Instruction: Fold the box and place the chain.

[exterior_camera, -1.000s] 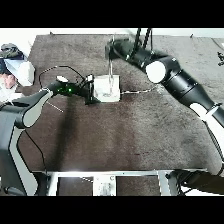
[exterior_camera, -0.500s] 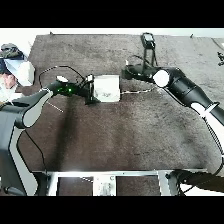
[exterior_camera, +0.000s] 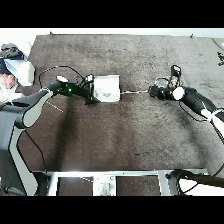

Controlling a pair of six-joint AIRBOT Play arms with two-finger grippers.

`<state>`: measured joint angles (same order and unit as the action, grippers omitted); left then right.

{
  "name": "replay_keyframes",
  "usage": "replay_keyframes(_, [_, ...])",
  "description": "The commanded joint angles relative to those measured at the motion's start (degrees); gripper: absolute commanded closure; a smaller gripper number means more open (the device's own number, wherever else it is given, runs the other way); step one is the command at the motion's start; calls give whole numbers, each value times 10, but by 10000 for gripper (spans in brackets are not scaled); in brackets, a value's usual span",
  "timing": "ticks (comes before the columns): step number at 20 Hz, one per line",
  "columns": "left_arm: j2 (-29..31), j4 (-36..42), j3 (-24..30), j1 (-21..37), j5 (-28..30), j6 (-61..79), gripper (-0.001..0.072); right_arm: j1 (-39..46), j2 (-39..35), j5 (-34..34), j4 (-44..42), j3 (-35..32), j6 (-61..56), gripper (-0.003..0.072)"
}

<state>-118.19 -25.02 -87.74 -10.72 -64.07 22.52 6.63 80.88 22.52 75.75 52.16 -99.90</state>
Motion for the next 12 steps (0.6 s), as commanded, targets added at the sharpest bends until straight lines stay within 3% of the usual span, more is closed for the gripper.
replay_keyframes(1, [0,0,0,0,0,0,357,18,27,-76,-53,-17,-19,343])
replay_keyframes(4, [0,0,0,0,0,0,357,17,60,-125,-96,-9,-19,343])
replay_keyframes(12, [0,0,0,0,0,0,357,9,133,-146,-107,61,-19,361])
